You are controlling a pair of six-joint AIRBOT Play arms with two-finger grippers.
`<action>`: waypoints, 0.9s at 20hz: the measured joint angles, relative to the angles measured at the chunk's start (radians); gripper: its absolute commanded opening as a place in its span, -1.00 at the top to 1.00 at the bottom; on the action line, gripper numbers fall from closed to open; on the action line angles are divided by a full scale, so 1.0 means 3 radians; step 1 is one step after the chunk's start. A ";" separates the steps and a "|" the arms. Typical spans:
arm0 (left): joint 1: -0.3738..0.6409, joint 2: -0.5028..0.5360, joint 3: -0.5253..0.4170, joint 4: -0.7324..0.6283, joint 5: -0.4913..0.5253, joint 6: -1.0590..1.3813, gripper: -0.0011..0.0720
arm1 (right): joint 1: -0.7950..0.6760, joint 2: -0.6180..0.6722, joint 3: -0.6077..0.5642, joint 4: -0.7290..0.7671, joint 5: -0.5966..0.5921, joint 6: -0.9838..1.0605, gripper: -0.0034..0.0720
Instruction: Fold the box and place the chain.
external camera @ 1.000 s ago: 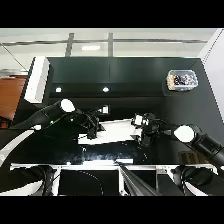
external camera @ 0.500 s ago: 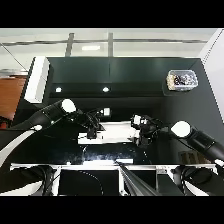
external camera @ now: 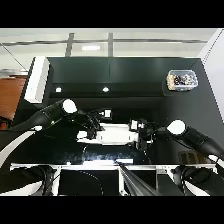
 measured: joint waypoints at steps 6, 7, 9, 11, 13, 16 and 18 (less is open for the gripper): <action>-0.0001 0.0000 0.0000 0.0008 -0.0003 -0.0009 0.89 | 0.0000 -0.0163 -0.0014 0.0036 0.0014 -0.0366 -0.95; -0.0001 0.0000 0.0000 0.0008 -0.0003 -0.0010 0.89 | 0.0000 -0.0184 -0.0014 0.0052 0.0000 -0.0420 -0.95; -0.0001 0.0000 0.0000 0.0006 -0.0003 -0.0010 0.89 | 0.0000 -0.0220 -0.0014 0.0074 -0.0020 -0.0491 -0.95; -0.0001 0.0000 0.0000 0.0006 -0.0003 -0.0011 0.89 | 0.0000 -0.0254 -0.0014 0.0090 -0.0039 -0.0528 -0.95; -0.0001 0.0000 0.0000 0.0006 -0.0003 -0.0011 0.89 | 0.0000 -0.0287 -0.0015 0.0120 -0.0072 -0.0553 -0.95; -0.0001 0.0000 0.0000 0.0006 -0.0003 -0.0017 0.89 | 0.0000 -0.0310 -0.0017 0.0144 -0.0130 -0.0576 -0.95; 0.0000 0.0000 0.0000 0.0006 -0.0003 -0.0020 0.89 | 0.0000 -0.0331 -0.0017 0.0155 -0.0154 -0.0584 -0.95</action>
